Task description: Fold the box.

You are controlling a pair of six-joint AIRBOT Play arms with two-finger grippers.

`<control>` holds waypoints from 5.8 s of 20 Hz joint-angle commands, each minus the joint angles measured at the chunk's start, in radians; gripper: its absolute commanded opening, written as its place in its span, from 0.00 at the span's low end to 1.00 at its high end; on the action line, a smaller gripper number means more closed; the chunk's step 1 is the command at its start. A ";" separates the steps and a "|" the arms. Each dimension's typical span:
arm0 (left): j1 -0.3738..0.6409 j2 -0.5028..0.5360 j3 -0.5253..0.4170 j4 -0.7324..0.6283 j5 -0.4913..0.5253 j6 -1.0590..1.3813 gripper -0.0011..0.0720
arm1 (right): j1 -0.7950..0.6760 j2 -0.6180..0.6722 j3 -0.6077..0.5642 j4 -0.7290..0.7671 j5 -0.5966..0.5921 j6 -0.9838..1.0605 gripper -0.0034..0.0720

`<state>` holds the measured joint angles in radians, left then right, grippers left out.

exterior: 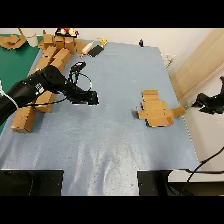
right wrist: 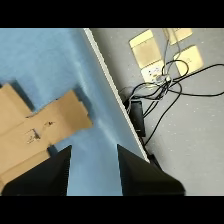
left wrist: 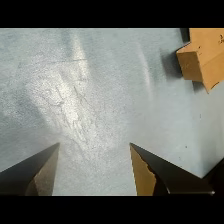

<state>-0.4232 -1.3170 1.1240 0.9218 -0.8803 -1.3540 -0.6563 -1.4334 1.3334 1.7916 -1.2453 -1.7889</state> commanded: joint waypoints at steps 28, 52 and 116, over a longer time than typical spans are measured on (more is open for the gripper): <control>0.094 -0.001 0.001 -0.068 -0.126 -0.013 0.92 | 0.499 -0.028 -0.095 0.383 -0.039 -0.146 0.05; 0.132 -0.001 -0.114 -0.096 -0.103 0.067 0.92 | 0.764 0.153 -0.638 0.609 0.262 -0.263 0.14; 0.132 -0.251 -0.132 -0.614 -0.330 0.961 0.03 | 0.828 0.440 -0.780 0.389 0.471 -0.230 0.59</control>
<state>-0.2687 -1.5822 0.9871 0.3202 -1.2106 -0.4438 0.2260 -0.9951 0.5259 2.3451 -0.7746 -2.1841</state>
